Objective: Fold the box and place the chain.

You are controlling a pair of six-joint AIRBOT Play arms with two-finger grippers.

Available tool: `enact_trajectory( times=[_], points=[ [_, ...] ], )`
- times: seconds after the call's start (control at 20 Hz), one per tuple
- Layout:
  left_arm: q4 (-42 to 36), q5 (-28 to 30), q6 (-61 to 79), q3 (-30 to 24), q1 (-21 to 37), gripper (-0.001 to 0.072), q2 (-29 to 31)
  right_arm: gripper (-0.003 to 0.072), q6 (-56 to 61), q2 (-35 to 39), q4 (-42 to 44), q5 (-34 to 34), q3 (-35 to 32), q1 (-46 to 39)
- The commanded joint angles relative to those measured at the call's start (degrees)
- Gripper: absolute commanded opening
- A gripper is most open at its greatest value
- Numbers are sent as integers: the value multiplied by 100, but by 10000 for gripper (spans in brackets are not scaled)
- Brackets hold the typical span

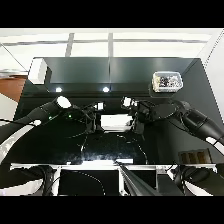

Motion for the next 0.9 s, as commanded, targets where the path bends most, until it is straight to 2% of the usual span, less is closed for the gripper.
enact_trajectory(
  times=[0.0,0.3,0.4,0.85],
  points=[
    [-2,2,0,-2,4,441,-2,392,2,-15,2,-26,-4,7],
    [-2,2,0,-2,4,441,-2,390,7,-22,2,-11,-4,7],
    [-2,2,0,-2,4,441,-2,333,63,-20,13,50,-4,7],
    [-2,2,0,-2,4,441,-2,335,136,-46,15,13,-4,7]
  ],
)
